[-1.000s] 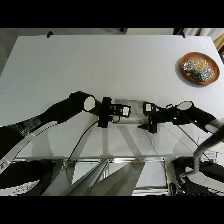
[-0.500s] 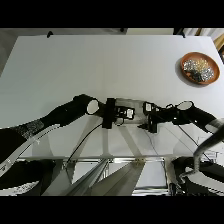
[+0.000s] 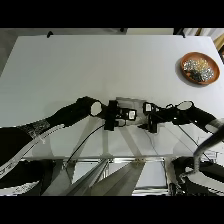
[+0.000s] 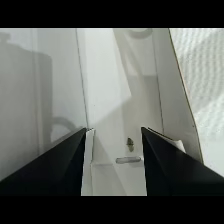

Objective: Fold the box and place the chain.

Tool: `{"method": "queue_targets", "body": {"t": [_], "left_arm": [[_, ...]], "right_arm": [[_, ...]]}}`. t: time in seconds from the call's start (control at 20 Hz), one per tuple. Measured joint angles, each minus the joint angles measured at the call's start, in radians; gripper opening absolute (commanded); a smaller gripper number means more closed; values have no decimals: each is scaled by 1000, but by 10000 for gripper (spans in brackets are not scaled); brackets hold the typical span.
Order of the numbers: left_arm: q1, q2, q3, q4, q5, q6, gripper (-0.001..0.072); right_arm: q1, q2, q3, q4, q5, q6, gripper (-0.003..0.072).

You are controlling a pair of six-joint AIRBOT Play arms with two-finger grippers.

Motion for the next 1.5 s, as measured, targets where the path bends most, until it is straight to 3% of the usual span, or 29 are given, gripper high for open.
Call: {"method": "queue_targets", "body": {"t": [0.1,0.2,0.5,0.95,1.25,1.5], "left_arm": [[0,-1,0,-1,0,0,382],[0,4,0,3,-8,-5,7],[47,98,0,56,-129,-197,4],[209,314,-64,249,-220,-900,3],[327,343,-200,282,-230,-1239,3],[386,305,-266,156,-204,-1299,3]], "right_arm": [[0,0,0,0,0,0,372],[0,0,0,0,0,0,372],[0,0,0,1,1,3,372],[0,0,0,1,1,2,372],[0,0,0,1,1,1,372],[0,0,0,1,1,1,372]]}}
